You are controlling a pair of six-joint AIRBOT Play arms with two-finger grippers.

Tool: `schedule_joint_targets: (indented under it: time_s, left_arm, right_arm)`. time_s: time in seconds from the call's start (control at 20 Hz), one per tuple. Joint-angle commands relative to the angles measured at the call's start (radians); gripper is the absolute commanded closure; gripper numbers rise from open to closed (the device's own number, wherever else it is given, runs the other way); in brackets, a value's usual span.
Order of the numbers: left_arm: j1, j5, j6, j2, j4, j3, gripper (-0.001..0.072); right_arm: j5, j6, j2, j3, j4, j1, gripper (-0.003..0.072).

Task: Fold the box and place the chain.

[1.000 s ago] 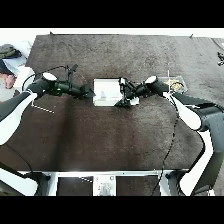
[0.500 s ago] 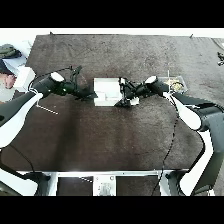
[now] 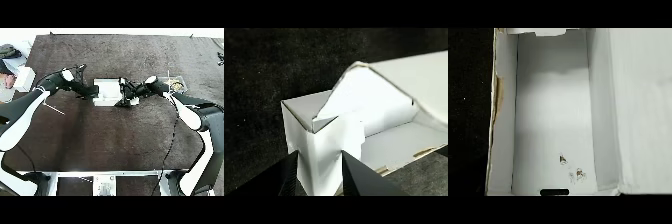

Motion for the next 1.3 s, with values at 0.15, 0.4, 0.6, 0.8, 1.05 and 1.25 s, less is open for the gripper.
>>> schedule_joint_targets:
  time_s: [0.15, 0.4, 0.6, 0.8, 1.05, 1.25]
  left_arm:
    - [-0.05, -0.133, -0.148, -0.094, 0.151, 0.156, 0.0414]
    - [-0.097, -0.148, -0.286, -0.121, 0.296, 0.226, 0.0414]
    - [-0.117, -0.215, -0.358, -0.17, 0.385, 0.293, 0.0416]
    - [-0.117, -0.243, -0.38, -0.201, 0.4, 0.33, 0.0416]
    - [-0.117, -0.277, -0.389, -0.213, 0.444, 0.349, 0.0416]
    - [-0.117, -0.275, -0.389, -0.221, 0.447, 0.349, 0.0428]
  right_arm:
    - [0.0, 0.0, 0.0, 0.0, 0.0, 0.0, 0.0292]
    - [0.0, 0.0, 0.0, 0.0, 0.0, 0.0, 0.0292]
    - [0.0, 0.0, 0.0, 0.0, 0.0, 0.0, 0.0292]
    - [0.0, 0.0, 0.0, 0.0, 0.0, 0.0, 0.0292]
    - [0.0, 0.0, 0.0, 0.0, 0.0, 0.0, 0.0292]
    - [0.0, 0.0, 0.0, 0.0, 0.0, 0.0, 0.0292]
